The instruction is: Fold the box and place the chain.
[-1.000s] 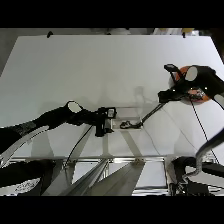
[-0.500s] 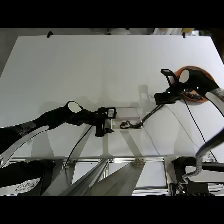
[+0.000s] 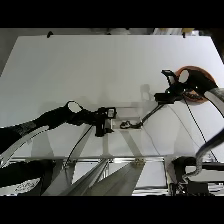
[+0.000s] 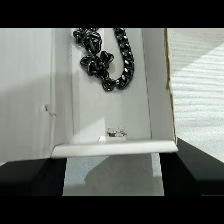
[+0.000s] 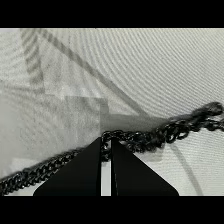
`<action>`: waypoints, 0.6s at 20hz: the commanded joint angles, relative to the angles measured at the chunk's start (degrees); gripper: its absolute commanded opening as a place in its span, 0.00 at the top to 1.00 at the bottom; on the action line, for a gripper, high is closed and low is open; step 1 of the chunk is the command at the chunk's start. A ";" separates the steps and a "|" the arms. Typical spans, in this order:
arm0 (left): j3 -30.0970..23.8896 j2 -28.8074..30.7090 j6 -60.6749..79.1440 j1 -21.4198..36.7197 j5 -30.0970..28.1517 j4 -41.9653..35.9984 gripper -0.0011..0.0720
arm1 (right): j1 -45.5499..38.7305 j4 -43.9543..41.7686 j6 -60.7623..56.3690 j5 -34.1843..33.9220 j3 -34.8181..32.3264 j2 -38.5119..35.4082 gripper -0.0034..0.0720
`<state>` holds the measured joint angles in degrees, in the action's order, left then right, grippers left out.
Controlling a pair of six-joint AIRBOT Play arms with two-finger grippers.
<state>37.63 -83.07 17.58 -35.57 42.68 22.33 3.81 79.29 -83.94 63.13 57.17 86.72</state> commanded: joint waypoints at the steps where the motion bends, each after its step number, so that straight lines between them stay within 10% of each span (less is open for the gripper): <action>1: 0.02 0.00 0.02 0.00 -0.02 0.00 0.61 | 0.07 -0.22 0.68 1.95 -0.04 -0.57 0.93; 12: 0.02 0.00 0.02 0.00 0.00 0.00 0.61 | 4.55 -2.69 3.41 9.46 -0.04 -24.87 0.93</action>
<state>37.63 -83.07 17.58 -35.57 42.68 22.33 6.15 78.19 -81.38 69.67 57.06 68.45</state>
